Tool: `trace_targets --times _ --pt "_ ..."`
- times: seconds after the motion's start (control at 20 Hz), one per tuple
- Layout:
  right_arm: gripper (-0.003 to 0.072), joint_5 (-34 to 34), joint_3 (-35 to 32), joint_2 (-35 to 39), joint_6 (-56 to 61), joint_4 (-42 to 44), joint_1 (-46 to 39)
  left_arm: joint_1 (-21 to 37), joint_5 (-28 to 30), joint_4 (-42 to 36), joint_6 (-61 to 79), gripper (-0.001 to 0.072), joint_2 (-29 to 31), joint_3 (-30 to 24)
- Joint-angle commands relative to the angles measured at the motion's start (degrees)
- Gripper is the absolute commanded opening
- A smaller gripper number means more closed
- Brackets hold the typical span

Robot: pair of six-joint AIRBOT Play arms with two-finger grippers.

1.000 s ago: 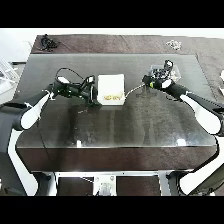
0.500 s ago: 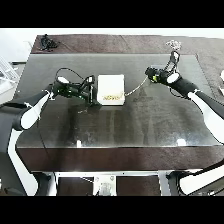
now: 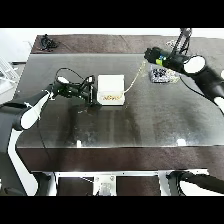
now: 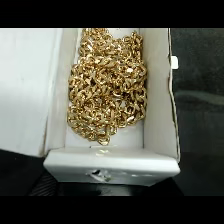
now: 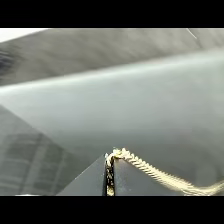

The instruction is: Fold the box and place the chain.

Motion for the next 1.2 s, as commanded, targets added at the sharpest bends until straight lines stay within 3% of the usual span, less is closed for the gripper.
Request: trace_targets --times 0.0,0.35,0.9,0.95,1.05,1.15 --pt "0.0008 0.9 -0.02 8.37 -1.53 -0.83 5.38 -0.02 0.02 -0.02 0.02 0.0593 -0.04 -0.02" --pt "0.0007 0.81 -0.5 8.09 -1.9 -0.81 13.79 -0.02 0.02 -0.02 0.02 0.0593 -0.04 -0.02" --pt "0.0008 -2.16 -11.76 -7.82 -1.73 0.9 14.05 -0.02 0.02 -0.02 0.02 0.0593 -0.04 -0.02" --pt "0.0035 -1.51 -11.82 -10.1 -1.79 0.9 14.05 -0.02 0.02 -0.02 0.02 0.0593 -0.04 -0.02" --pt "0.0523 1.05 -11.69 -11.13 -5.79 0.63 13.94 -0.02 0.02 -0.02 0.02 0.0593 -0.04 -0.02" --pt "0.0477 0.96 -11.58 -9.4 -10.25 0.31 13.81 -0.02 0.02 -0.02 0.02 0.0593 -0.04 -0.02"
